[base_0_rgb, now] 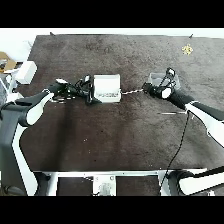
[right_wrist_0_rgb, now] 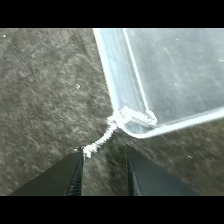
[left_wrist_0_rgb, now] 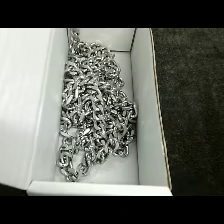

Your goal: Fold the box and place the chain.

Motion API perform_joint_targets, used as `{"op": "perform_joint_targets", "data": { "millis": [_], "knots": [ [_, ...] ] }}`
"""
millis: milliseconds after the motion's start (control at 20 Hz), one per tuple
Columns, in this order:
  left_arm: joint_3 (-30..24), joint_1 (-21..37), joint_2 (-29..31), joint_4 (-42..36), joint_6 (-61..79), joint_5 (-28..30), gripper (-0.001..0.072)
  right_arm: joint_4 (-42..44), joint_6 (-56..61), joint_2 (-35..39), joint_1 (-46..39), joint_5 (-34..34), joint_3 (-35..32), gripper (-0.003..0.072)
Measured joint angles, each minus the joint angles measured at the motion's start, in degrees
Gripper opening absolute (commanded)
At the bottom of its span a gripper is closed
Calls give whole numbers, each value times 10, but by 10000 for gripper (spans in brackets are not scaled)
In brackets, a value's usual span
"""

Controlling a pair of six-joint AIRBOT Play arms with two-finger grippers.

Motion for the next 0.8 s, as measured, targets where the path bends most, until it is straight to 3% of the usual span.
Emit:
{"op": "perform_joint_targets", "data": {
  "millis": [100, 200, 250, 350, 600, 800],
  "knots": [
    [0, 0, 0, 0, 0, 0, 275, 4, 0, -4, 1, -13, 2, 293],
    [0, 0, 0, 0, 0, 0, 275, 5, 1, -7, 3, -21, 4, 146],
    [0, 0, 0, 0, 0, 0, 275, 6, 1, -8, 4, -25, 4, 146],
    [0, 0, 0, 0, 0, 0, 275, 7, 2, -10, 4, -30, 4, 5],
    [0, 0, 0, 0, 0, 0, 275, 4, -3, 12, 13, -15, 5, 4],
    [0, 0, 0, 0, 0, 0, 275, -7, -36, 96, 54, 14, 5, 4]
  ]
}}
